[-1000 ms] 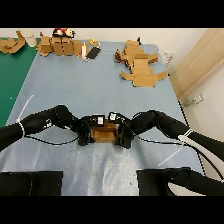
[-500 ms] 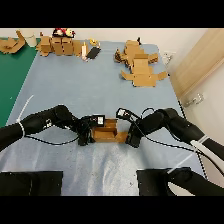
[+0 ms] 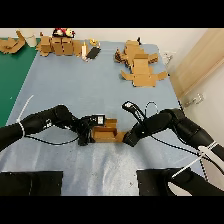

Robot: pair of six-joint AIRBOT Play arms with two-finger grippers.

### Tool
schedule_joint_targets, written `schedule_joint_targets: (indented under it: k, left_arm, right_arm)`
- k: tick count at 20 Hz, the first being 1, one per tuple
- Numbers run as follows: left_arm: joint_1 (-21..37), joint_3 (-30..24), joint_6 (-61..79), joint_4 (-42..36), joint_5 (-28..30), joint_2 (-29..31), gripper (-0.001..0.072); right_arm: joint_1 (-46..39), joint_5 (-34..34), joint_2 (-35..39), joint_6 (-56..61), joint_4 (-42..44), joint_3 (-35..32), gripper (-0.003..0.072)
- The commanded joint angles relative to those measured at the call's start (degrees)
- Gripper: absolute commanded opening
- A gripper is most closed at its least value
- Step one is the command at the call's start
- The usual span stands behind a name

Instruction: Fold the box.

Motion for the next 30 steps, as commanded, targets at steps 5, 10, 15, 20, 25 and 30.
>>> schedule_joint_targets:
  k: [5,10,15,20,25,30]
  left_arm:
    - [0.0,0.0,3.8,-6.8,0.8,0.0,0.0399]
    - [0.1,0.0,5.1,-8.9,0.9,0.0,0.0399]
    - [3.6,-2.4,6.5,-10.8,0.7,0.3,0.0399]
    - [4.3,-3.6,13.4,-13.0,-0.7,1.1,0.0399]
    - [4.2,-4.8,14.8,-12.9,0.8,1.1,0.0399]
    - [4.2,-6.0,15.2,-12.9,1.9,1.1,0.0399]
  right_arm:
    - [0.0,1.2,0.2,4.0,2.6,0.0,0.0566]
    - [0.0,1.5,0.2,4.1,2.6,0.0,0.0566]
    - [0.0,1.5,0.2,4.5,2.6,0.0,0.0566]
    - [0.0,3.1,0.2,4.5,2.6,0.0,0.0566]
    - [0.0,3.1,0.2,4.5,2.6,0.0,0.0566]
    - [0.0,4.1,0.2,4.5,2.6,0.0,0.0566]
